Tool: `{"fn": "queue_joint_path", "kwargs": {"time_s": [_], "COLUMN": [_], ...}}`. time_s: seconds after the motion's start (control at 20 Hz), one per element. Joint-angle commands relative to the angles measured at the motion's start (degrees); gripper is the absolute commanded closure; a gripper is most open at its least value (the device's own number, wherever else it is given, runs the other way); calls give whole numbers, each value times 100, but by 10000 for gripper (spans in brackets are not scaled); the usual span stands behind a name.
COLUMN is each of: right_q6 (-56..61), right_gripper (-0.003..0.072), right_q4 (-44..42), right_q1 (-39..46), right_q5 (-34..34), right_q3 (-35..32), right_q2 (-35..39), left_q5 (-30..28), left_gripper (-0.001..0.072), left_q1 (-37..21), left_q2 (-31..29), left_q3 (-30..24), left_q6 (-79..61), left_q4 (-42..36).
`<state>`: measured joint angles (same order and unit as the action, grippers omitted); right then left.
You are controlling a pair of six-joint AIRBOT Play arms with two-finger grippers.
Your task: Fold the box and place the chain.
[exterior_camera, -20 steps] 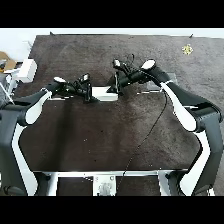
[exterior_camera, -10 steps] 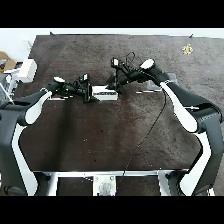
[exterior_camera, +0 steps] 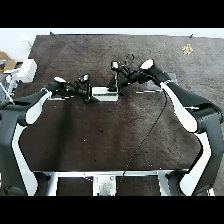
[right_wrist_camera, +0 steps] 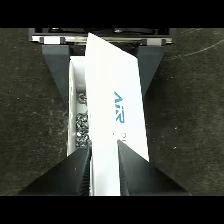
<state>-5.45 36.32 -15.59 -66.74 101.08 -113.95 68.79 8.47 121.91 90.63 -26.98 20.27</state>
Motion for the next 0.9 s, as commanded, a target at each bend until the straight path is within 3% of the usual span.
{"fn": "queue_joint_path", "kwargs": {"time_s": [0.0, 0.15, 0.25, 0.45, 0.65, 0.7, 0.75, 0.8, 0.85], "right_q6": [254, 267, 267, 243, 68, 70, 70, 72, 74], "right_gripper": [508, 507, 343, 359, 362, 426, 577, 670, 684], "right_q4": [264, 308, 293, 170, -1010, -1285, -1394, -1357, -1294], "right_q1": [-7, -7, -7, 24, 221, 254, 256, 223, 175], "right_q5": [-271, -317, -339, -280, -317, -321, -345, -358, -358], "right_q3": [-4, -179, -372, -435, -435, -435, -435, -439, -444], "right_q2": [-2, 0, 0, 20, 109, 111, 107, 105, 83], "left_q5": [-42, -44, -44, -42, -44, -42, -42, -44, -44], "left_gripper": [486, 487, 486, 487, 486, 487, 486, 486, 487], "left_q1": [-7, -7, -7, -7, -7, -7, -7, -7, -7], "left_q2": [0, 0, 0, 0, 0, 0, 0, 0, 0], "left_q3": [2, 2, 2, 2, 2, 2, 2, 2, 2], "left_q6": [9, 9, 9, 9, 9, 9, 9, 9, 9], "left_q4": [-13, -13, -13, -13, -13, -13, -13, -13, -13]}}
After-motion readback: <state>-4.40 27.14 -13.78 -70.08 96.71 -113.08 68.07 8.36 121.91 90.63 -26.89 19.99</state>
